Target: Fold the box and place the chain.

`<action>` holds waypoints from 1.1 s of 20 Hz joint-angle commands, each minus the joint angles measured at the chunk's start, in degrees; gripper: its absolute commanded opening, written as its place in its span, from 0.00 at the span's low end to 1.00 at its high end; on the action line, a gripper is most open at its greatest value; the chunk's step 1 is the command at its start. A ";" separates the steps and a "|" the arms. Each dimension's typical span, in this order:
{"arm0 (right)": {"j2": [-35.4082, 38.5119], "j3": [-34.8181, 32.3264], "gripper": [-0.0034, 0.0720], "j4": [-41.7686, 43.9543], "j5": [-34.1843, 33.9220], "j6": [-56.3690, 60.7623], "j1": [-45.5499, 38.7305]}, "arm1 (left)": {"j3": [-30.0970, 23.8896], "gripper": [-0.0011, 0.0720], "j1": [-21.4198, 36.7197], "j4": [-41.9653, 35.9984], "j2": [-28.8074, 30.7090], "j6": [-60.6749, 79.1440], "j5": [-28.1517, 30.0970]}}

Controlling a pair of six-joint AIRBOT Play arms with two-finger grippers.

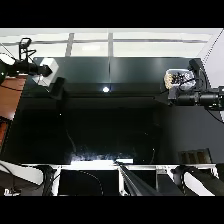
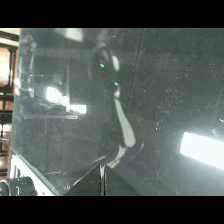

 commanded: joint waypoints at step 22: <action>18.67 -0.50 0.09 -46.42 -4.20 20.09 -5.97 | -0.20 0.05 -5.20 -8.33 30.97 -15.58 -29.27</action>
